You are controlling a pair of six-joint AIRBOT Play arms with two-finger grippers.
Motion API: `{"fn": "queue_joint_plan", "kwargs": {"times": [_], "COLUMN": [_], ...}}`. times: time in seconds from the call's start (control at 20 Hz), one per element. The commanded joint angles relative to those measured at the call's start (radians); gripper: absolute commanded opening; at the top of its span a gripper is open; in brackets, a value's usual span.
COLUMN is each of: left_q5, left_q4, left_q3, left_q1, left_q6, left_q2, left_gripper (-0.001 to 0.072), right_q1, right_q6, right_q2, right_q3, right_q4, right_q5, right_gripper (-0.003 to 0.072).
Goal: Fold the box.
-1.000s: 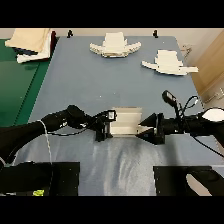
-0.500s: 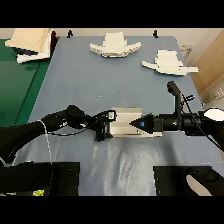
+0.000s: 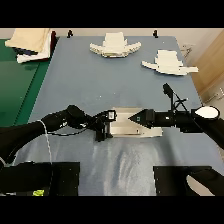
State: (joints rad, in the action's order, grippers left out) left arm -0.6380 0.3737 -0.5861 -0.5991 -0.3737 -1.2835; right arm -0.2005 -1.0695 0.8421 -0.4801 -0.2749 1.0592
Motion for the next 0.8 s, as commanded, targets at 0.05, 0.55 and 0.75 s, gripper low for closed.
{"fn": "queue_joint_plan", "kwargs": {"times": [0.05,0.55,0.75], "left_q5": [0.0,0.0,0.0], "left_q4": [0.0,0.0,0.0], "left_q3": [-0.001,-0.001,-0.001], "left_q1": [0.0,0.0,0.0], "left_q6": [0.0,0.0,0.0], "left_q2": [-0.001,-0.001,-0.001], "left_gripper": [0.0363,0.0363,0.0363], "right_q1": [-0.005,-0.01,-0.036], "right_q6": [-0.029,-0.029,-0.003], "right_q2": [0.195,0.555,0.603], "right_q3": [-0.125,-0.296,-0.295], "right_q4": [-0.049,-0.217,-0.225], "right_q5": [0.02,0.021,0.005], "right_gripper": [0.0232,0.0226,0.0226]}}
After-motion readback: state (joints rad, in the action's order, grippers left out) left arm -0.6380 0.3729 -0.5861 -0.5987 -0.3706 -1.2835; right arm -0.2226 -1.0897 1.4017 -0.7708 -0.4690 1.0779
